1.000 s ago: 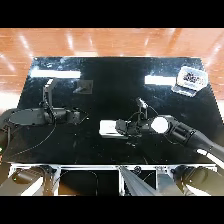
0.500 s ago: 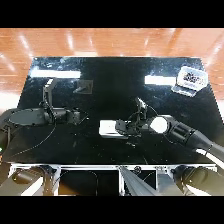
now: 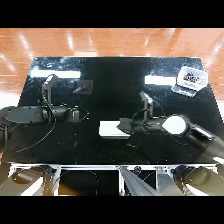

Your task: Fold the box and place the chain.

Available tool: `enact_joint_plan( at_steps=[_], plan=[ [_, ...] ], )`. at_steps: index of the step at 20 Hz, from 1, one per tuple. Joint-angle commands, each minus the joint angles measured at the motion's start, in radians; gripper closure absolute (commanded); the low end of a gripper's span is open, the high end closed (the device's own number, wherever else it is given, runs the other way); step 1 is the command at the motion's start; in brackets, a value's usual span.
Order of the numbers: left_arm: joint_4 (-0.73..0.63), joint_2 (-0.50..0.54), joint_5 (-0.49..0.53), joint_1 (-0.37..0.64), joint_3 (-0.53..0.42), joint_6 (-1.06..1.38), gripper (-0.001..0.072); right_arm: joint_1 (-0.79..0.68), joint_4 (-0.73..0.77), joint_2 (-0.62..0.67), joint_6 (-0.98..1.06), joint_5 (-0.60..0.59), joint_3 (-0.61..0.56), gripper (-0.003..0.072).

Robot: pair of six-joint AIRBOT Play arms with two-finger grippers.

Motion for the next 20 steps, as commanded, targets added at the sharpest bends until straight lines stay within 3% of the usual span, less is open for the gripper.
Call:
enact_joint_plan(
  at_steps=[1, 4, 5, 8, 13, 17, 20],
  plan=[
    [-0.009, -0.030, 0.042, 0.001, 0.073, 0.248, 0.0152, -0.130, -0.063, 0.100, -0.050, 0.084, 0.001, 0.0660],
    [-0.053, -0.085, 0.243, -0.069, 0.131, 0.598, 0.0136, -0.307, -0.216, 0.130, -0.049, 0.241, 0.001, 0.0661],
    [-0.019, -0.094, 0.255, -0.108, 0.130, 0.657, 0.0067, -0.355, -0.267, 0.130, -0.050, 0.293, 0.001, 0.0661],
    [0.224, -0.119, 0.167, -0.258, 0.128, 0.775, 0.0068, -0.449, -0.404, 0.130, -0.049, 0.350, 0.001, 0.0661],
    [0.256, -0.208, 0.001, -0.406, 0.128, 0.903, 0.0073, -0.514, -0.456, 0.130, -0.048, 0.342, 0.001, 0.0660],
    [0.169, -0.301, -0.053, -0.378, 0.136, 0.944, 0.0079, -0.516, -0.455, 0.130, -0.040, 0.338, 0.001, 0.0661],
    [0.053, -0.333, 0.005, -0.307, 0.147, 1.005, 0.0079, -0.516, -0.455, 0.130, -0.030, 0.320, 0.001, 0.0661]
  ],
)
